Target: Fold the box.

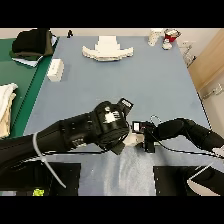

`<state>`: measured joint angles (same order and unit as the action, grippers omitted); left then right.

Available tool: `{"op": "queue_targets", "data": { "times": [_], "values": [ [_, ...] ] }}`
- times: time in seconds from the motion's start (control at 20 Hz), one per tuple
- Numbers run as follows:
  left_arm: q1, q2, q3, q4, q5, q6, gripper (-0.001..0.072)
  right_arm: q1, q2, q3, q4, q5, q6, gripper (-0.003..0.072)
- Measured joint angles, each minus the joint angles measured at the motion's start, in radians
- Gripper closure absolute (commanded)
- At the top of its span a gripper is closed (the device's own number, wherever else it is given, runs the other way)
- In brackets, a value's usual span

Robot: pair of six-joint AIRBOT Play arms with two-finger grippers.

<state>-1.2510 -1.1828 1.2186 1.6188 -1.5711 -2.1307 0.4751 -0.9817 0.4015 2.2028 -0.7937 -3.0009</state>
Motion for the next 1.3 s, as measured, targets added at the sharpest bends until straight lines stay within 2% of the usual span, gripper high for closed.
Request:
{"op": "queue_targets", "data": {
  "times": [0.2,0.4,0.55,0.6,0.65,0.85,1.05,1.3],
  "values": [
    [0.082,0.139,-0.127,-0.136,0.125,0.273,0.0695,0.000,0.000,0.000,0.000,0.000,0.000,0.0220],
    [0.213,0.275,-0.293,-0.275,0.249,0.613,0.0695,0.000,0.000,0.000,0.000,0.000,0.000,0.0219],
    [0.339,0.356,-0.413,-0.354,0.298,0.871,0.0689,0.000,0.000,0.000,0.000,0.000,0.000,0.0219],
    [0.385,0.377,-0.453,-0.380,0.315,0.975,0.0452,0.000,0.000,0.000,0.000,0.000,0.000,0.0219],
    [0.424,0.391,-0.490,-0.408,0.336,1.075,0.0011,0.000,0.000,0.000,0.000,0.000,0.000,0.0219],
    [0.551,0.418,-0.636,-0.545,0.504,1.435,0.0015,0.000,0.000,0.000,0.000,0.000,0.000,0.0219],
    [0.603,0.409,-0.768,-0.708,0.715,1.756,0.0016,0.000,0.000,0.000,0.000,0.000,0.000,0.0219],
    [0.619,0.306,-0.831,-0.934,0.897,2.036,0.0016,0.000,0.000,0.000,0.000,0.000,0.000,0.0219]
  ]
}}
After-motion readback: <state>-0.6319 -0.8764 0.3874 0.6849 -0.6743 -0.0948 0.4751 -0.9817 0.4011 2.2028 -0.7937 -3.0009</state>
